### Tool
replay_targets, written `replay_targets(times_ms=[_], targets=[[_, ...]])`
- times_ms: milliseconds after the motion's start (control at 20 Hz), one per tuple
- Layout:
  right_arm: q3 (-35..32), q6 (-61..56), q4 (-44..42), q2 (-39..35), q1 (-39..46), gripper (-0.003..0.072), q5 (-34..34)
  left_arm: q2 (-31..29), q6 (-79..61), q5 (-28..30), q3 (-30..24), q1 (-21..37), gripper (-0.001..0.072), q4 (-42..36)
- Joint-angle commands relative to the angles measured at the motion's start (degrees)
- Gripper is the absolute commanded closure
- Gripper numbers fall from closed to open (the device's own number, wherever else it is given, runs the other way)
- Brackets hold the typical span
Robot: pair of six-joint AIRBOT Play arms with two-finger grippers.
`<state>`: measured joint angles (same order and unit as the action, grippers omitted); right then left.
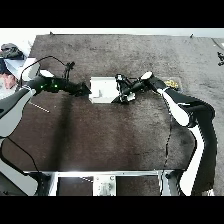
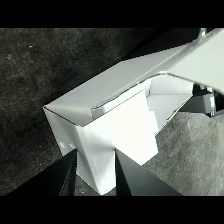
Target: Fold the box and place the chain.
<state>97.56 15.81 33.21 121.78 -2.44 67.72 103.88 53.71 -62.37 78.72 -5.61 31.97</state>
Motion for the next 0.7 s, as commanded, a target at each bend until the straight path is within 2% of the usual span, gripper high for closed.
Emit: replay_targets(times_ms=[0, 650], targets=[[0.0, 0.0, 0.0, 0.0, 0.0, 0.0312, 0.0, -0.4, 2.0, 0.4, 0.0, -0.3, 0.0452, 0.9], [0.0, 0.0, 0.0, 0.0, 0.0, 0.0311, 0.0, -1.7, 11.8, 3.7, 0.4, -3.3, 0.0452, 5.2]])
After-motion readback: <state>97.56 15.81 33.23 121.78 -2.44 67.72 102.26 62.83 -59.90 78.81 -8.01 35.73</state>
